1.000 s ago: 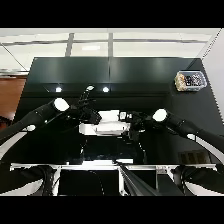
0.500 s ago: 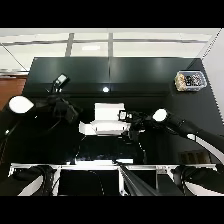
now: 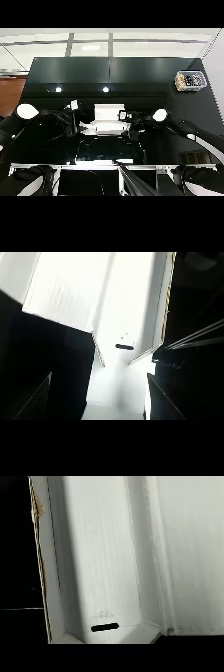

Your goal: Fold the box and place the chain.

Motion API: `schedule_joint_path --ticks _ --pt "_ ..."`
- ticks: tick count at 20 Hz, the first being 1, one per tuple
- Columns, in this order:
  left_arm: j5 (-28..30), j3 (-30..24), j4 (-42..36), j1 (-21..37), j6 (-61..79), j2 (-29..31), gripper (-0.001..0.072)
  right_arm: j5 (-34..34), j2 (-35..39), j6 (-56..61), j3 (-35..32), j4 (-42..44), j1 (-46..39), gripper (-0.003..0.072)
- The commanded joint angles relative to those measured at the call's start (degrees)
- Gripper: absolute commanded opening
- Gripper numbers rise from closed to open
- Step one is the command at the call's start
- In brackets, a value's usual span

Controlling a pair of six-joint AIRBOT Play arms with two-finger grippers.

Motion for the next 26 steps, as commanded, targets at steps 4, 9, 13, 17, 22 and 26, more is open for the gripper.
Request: schedule_joint_path --ticks 4,9,13,17,22,26 --pt "0.0 3.3 1.6 -4.8 8.2 -10.1 0.0658 0.0 0.0 0.0 0.0 0.0 0.1 0.0191" --pt "-0.3 3.3 2.0 -6.4 3.5 -11.8 0.0511 0.0 0.0 0.0 0.0 0.0 0.1 0.0191" --pt "-1.0 3.3 2.0 -6.8 3.5 -12.1 0.0287 0.0 0.0 0.0 0.0 0.0 0.1 0.0191" --pt "0.1 3.3 1.7 -7.3 3.6 -12.2 0.027 0.0 0.0 0.0 0.0 0.0 0.1 0.0192" --pt "5.7 3.3 1.4 -10.1 3.5 -12.2 0.027 0.0 0.0 0.0 0.0 0.0 0.1 0.0192" --pt "7.3 3.3 -2.3 -11.4 3.5 -12.4 0.0271 0.0 0.0 0.0 0.0 0.0 0.1 0.0192"
